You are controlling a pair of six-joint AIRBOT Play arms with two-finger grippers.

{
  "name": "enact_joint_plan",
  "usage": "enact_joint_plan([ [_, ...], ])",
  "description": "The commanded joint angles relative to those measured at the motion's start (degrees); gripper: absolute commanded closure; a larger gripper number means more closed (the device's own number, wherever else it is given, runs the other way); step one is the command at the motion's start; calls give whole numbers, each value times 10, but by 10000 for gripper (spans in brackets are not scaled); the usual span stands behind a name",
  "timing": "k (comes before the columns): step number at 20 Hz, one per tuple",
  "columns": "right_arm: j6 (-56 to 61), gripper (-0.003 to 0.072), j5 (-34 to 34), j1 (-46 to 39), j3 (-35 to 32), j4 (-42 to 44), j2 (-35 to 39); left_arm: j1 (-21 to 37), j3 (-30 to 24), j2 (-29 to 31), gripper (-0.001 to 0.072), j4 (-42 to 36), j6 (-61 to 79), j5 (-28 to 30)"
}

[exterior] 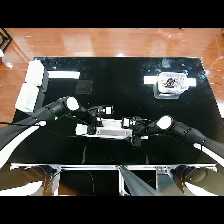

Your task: Fold the box and place the chain.

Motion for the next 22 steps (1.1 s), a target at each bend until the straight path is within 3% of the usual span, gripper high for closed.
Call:
enact_joint_plan([
  [1, 2, 219, -1, 0, 0, -1, 0, 0, 0, 0, 688, -2, 0, -17],
  [5, 2, 219, -1, 0, 0, -1, 0, 0, 0, 0, 677, 1, 0, -30],
  [8, 2, 219, -1, 0, 0, -1, 0, 0, 3, 0, 506, 3, 0, -30],
  [10, 2, 219, 0, 0, 0, -2, 0, 0, 8, 5, 489, 21, 0, -35],
  [11, 2, 219, 0, 0, 0, -2, 0, 1, 9, 11, 413, 33, 0, -41],
  [12, 2, 219, 0, 0, 0, -2, 0, 2, 9, 20, 247, 48, -1, -42],
  [13, 2, 219, 0, 0, 0, -2, 0, 5, 9, 28, 137, 63, -17, -42],
  [15, 2, 220, 0, 0, 0, -2, 0, 21, 9, 40, 86, 88, -75, -47],
  [20, 2, 220, 0, 0, 0, -2, 0, 74, 9, 63, 88, 111, -160, -99],
  [22, 2, 222, 0, 0, 0, -2, 0, 94, 9, 74, 97, 169, -203, -101],
])
